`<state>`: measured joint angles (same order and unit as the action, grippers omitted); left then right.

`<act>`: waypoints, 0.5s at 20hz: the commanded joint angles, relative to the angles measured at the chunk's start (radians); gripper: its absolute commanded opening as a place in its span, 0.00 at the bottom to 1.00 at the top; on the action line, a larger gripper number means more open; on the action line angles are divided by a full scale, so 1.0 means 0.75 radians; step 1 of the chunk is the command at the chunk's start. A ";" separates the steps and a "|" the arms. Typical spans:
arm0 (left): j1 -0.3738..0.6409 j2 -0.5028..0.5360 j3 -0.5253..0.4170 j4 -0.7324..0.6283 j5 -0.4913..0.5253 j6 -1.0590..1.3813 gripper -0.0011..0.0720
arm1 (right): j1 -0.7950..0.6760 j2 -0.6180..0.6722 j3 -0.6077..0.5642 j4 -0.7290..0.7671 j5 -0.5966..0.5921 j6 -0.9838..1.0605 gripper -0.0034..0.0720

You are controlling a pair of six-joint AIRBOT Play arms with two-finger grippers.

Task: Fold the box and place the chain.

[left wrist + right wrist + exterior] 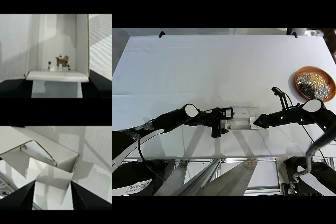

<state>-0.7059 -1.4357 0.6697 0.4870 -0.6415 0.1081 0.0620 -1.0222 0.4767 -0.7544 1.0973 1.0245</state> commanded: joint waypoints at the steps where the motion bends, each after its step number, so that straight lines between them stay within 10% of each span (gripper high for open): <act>1: 0.000 -0.001 -0.001 0.000 0.001 0.000 0.20 | 0.002 0.006 0.000 0.004 -0.001 0.034 0.67; 10: 0.000 -0.001 -0.001 0.000 0.001 0.000 0.20 | 0.210 0.043 0.001 -0.188 -0.158 0.210 0.63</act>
<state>-0.7059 -1.4357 0.6697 0.4870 -0.6411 0.1078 0.1509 -0.9981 0.4767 -0.8330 1.0298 1.1294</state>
